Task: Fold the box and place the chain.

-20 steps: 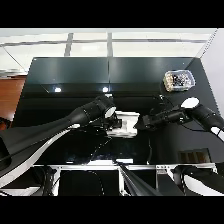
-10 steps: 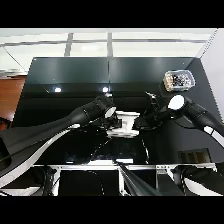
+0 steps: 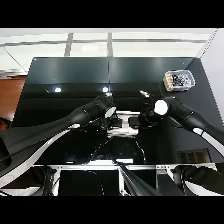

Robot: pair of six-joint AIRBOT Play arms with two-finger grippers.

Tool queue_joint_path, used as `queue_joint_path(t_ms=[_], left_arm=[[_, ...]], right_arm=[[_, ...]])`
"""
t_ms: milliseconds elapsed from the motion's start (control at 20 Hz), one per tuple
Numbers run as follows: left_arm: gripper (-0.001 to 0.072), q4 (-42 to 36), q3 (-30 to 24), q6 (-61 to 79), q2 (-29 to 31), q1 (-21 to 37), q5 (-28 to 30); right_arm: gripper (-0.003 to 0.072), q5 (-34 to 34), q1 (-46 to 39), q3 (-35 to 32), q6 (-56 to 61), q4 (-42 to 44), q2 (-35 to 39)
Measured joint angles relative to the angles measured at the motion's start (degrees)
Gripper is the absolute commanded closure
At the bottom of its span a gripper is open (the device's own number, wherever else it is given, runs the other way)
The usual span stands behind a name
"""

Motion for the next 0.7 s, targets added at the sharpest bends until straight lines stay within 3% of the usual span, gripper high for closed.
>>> queue_joint_path(t_ms=[300,650,700], left_arm=[[0.0686,-0.02,0.0,0.02,0.0,0.0,0.28],[0.0686,-0.02,0.0,0.02,0.0,0.0,0.31],[0.0686,-0.02,0.0,0.02,0.0,0.0,0.31]], right_arm=[[0.0342,4.46,6.1,3.76,14.38,-9.86,-2.97],[0.0343,5.7,7.89,4.42,19.8,-13.42,-4.96],[0.04,5.88,8.0,4.44,19.91,-13.66,-5.29]])
